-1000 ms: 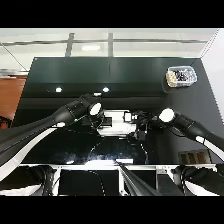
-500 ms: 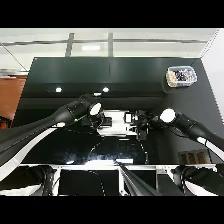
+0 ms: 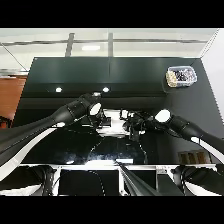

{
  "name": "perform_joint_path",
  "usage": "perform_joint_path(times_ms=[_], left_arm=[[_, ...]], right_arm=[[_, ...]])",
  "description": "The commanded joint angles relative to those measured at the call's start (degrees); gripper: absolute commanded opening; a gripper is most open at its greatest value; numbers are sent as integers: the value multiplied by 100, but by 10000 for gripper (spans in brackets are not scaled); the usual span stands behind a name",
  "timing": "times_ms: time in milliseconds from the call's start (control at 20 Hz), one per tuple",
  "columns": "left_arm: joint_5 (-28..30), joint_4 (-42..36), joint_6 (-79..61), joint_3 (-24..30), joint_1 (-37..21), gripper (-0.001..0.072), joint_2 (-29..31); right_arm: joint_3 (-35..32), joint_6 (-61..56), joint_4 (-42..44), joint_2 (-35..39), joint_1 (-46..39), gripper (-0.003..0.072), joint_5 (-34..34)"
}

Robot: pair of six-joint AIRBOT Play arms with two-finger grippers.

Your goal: Fold the box and place the chain.

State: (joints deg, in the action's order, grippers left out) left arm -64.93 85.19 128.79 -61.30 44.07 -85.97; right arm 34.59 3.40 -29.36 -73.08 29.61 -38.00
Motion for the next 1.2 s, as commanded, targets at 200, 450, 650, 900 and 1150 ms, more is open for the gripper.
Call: perform_joint_path(times_ms=[200, 450, 650, 900, 1150], left_arm=[[28, -22, 2, -4, -2, 31, -2], [28, -24, 2, -4, -4, 31, -2], [31, -42, 2, -4, -2, 32, -2], [7, -44, 2, -4, -2, 32, -2], [11, -61, 2, -4, -2, 32, -2]], right_arm=[[0, -238, 37, -55, 37, 153, 87], [22, -2216, -455, 385, -297, 15, -44], [223, -5217, -1589, 1526, -1875, 14, -1060], [-450, -8767, -1978, 1519, -3672, 15, -807], [-640, -7469, -1012, 619, -3206, 15, -2055]])
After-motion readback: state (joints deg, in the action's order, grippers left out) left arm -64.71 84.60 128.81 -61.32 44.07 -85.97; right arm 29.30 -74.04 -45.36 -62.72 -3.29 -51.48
